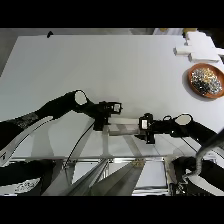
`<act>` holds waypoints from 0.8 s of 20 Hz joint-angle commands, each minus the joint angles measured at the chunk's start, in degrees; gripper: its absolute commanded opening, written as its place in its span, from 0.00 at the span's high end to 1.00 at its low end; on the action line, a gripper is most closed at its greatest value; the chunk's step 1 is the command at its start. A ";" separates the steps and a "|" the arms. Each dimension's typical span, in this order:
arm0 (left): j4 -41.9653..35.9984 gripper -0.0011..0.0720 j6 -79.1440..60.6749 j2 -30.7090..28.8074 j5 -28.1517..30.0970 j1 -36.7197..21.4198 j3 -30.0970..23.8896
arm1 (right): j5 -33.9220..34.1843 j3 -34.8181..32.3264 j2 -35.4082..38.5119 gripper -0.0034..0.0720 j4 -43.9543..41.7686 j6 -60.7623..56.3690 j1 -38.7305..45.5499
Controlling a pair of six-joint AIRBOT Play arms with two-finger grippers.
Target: Fold the box and place the chain.
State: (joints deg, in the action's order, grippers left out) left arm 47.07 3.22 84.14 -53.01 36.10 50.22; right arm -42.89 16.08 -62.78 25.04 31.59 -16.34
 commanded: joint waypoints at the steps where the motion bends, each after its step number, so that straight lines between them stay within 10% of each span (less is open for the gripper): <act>1: 1.20 0.55 2.49 -1.57 -3.85 -0.44 0.07 | 0.24 0.00 0.07 0.56 -0.24 -0.20 0.02; 4: 4.83 0.09 9.07 -3.74 -4.24 -1.79 0.07 | 0.24 0.00 0.04 0.56 -0.22 -0.20 0.04; 9: 14.08 0.06 19.96 -9.79 -6.45 -5.42 0.07 | 0.24 0.00 0.04 0.56 -0.22 -0.20 0.02; 14: 21.20 0.91 25.29 -18.43 -13.46 -5.95 0.07 | 0.24 0.00 0.04 0.56 -0.22 -0.20 0.02; 16: 19.30 0.98 25.33 -21.11 -15.74 -4.87 0.07 | 0.22 0.00 0.04 0.56 -0.22 -0.20 0.02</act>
